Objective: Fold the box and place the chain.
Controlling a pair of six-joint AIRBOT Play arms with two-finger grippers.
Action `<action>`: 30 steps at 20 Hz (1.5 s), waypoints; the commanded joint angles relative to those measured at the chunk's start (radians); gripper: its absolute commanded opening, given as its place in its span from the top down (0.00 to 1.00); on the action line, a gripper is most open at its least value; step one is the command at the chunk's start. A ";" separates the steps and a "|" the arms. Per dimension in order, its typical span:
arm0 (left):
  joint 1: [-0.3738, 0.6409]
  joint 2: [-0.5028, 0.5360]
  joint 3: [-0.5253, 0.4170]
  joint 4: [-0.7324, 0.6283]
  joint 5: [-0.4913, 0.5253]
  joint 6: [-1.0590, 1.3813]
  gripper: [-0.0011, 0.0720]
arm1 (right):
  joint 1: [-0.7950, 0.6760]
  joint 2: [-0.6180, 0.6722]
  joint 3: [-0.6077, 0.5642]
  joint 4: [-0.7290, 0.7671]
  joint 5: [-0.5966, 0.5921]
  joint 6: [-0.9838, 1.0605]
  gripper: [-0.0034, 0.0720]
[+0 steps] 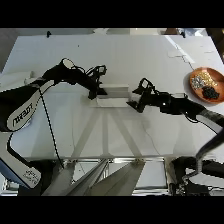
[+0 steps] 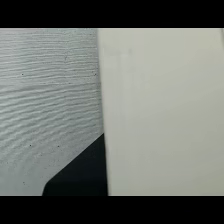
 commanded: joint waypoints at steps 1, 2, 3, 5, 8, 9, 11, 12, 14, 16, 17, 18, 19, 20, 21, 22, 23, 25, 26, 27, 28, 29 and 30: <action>0.000 0.000 0.000 0.000 -0.001 0.000 0.97 | -0.001 -0.047 0.054 -0.053 0.040 0.000 0.06; 0.000 0.000 0.000 0.000 0.000 0.000 0.97 | -0.001 -0.066 0.069 -0.070 0.064 0.001 0.06; 0.000 0.000 0.000 0.000 0.000 0.000 0.97 | 0.000 -0.086 0.084 -0.086 0.087 0.003 0.06; 0.000 0.000 0.000 0.000 0.000 0.000 0.97 | 0.000 -0.126 0.117 -0.141 0.119 0.032 0.06; 0.000 0.000 -0.001 0.000 0.000 0.000 0.97 | -0.012 -0.182 0.179 -0.210 0.194 0.067 0.06; 0.000 0.000 0.000 0.000 -0.001 0.000 0.97 | -0.024 -0.201 0.204 -0.214 0.243 0.075 0.06; 0.000 0.000 -0.001 0.000 -0.001 0.000 0.97 | -0.040 -0.222 0.242 -0.227 0.299 0.094 0.07; 0.000 0.000 0.000 0.000 0.000 0.000 0.97 | -0.042 -0.222 0.249 -0.243 0.307 0.101 0.06; 0.000 0.000 0.000 0.000 0.000 0.000 0.97 | -0.042 -0.225 0.250 -0.285 0.323 0.111 0.06; 0.000 0.000 0.000 0.000 0.000 0.000 0.97 | -0.042 -0.235 0.252 -0.291 0.351 0.116 0.06; 0.000 0.000 0.000 0.000 0.000 0.000 0.97 | -0.042 -0.243 0.258 -0.291 0.368 0.117 0.06; 0.000 0.000 0.000 0.000 -0.001 0.000 0.97 | -0.042 -0.256 0.270 -0.293 0.389 0.132 0.07; 0.000 0.000 0.000 0.000 -0.001 0.000 0.97 | -0.042 -0.267 0.285 -0.303 0.407 0.147 0.06; 0.000 0.000 0.000 0.000 0.000 0.000 0.97 | -0.042 -0.275 0.298 -0.320 0.419 0.158 0.06; 0.000 0.000 -0.001 0.000 0.000 0.000 0.97 | -0.042 -0.278 0.305 -0.340 0.423 0.166 0.07; 0.000 0.000 0.000 0.000 0.000 0.000 0.97 | -0.042 -0.279 0.308 -0.353 0.425 0.166 0.06; 0.000 0.000 0.000 0.000 0.000 0.000 0.97 | -0.042 -0.279 0.310 -0.371 0.425 0.167 0.06; 0.000 0.000 0.000 0.000 0.000 0.000 0.97 | -0.042 -0.279 0.311 -0.386 0.428 0.169 0.06; 0.000 0.000 0.000 0.000 0.000 0.000 0.97 | -0.042 -0.279 0.311 -0.387 0.428 0.169 0.06; 0.000 0.000 0.000 0.000 -0.001 0.000 0.97 | -0.042 -0.279 0.311 -0.388 0.428 0.169 0.06; 0.000 0.000 0.000 0.000 0.000 0.000 0.97 | -0.042 -0.279 0.311 -0.388 0.428 0.169 0.06; 0.000 0.000 0.000 0.000 0.000 0.000 0.97 | -0.042 -0.279 0.311 -0.387 0.428 0.169 0.06; 0.000 0.000 0.000 0.000 -0.001 0.000 0.97 | -0.042 -0.279 0.311 -0.387 0.427 0.170 0.06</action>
